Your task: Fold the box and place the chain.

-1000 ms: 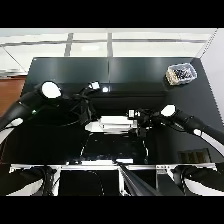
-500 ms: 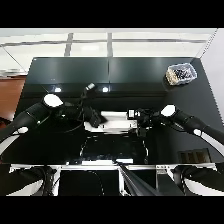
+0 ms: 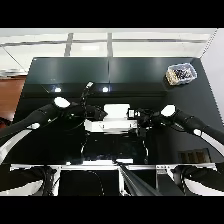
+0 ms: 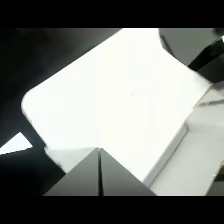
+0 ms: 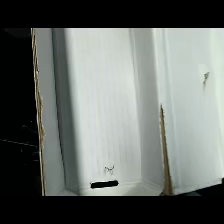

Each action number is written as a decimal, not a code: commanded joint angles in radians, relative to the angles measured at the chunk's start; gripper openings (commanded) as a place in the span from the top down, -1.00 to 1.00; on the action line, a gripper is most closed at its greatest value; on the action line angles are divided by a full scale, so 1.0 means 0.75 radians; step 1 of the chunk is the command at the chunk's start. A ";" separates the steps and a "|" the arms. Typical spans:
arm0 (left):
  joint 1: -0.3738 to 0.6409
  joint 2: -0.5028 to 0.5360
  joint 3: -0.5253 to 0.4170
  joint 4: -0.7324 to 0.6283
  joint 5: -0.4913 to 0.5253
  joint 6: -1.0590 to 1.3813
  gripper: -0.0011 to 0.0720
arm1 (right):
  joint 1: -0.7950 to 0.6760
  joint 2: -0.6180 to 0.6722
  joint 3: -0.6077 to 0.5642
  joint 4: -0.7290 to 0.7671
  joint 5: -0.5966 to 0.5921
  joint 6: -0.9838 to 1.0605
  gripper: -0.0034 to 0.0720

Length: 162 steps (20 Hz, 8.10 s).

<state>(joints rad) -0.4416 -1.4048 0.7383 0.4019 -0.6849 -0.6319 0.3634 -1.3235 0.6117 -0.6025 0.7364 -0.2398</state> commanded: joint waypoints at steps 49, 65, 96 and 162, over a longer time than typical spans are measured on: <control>-0.126 0.206 -0.031 0.487 -0.056 0.802 0.36 | -0.001 -0.001 0.000 0.000 0.001 0.000 0.55; -0.166 0.154 -0.031 0.417 -0.081 0.797 0.07 | -0.001 -0.001 0.000 0.000 0.001 0.000 0.55; 0.310 -0.028 -0.093 0.301 -0.468 -0.579 0.89 | -0.001 -0.001 0.000 0.000 0.001 0.000 0.55; -0.344 -0.138 0.427 1.145 -0.510 -1.769 0.33 | -0.001 -0.001 0.000 0.000 0.001 0.000 0.55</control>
<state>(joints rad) -0.6773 -1.4826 1.0321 1.2316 -1.0325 -1.9026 0.3634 -1.3235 0.6117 -0.6022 0.7364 -0.2398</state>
